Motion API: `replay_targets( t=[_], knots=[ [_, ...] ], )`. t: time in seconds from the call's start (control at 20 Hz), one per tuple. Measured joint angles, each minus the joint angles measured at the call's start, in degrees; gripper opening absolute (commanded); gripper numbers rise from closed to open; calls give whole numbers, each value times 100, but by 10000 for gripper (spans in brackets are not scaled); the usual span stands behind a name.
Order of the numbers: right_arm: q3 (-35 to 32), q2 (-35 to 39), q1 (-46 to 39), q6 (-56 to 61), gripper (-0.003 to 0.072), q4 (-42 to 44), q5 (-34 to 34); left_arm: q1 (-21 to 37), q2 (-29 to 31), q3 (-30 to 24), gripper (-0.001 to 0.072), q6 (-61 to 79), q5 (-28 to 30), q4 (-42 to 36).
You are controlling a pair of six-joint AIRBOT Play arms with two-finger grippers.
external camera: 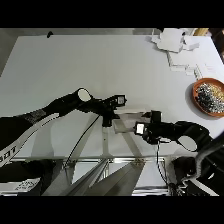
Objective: Fold the box and place the chain.
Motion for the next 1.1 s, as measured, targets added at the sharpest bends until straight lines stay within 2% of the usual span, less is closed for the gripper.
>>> replay_targets(
  t=[0.35, 0.65, 0.8, 0.9, 1.1],
  knots=[
    [251, -48, -654, -28, 662, 339, 208, 0, 0, 0, 29, 11, 2, -4],
    [271, -59, -1054, -713, 645, 715, 769, -2, 0, 0, 29, 9, 2, -4],
    [122, 374, -905, -868, 661, 833, 992, 0, 0, 0, 29, 9, 0, -4],
    [-105, 778, -761, -876, 697, 863, 1069, 0, 0, 0, 29, 9, 0, -4],
    [-640, 1281, -496, -879, 700, 852, 1073, 0, 0, 0, 29, 7, 0, -4]
  ],
)
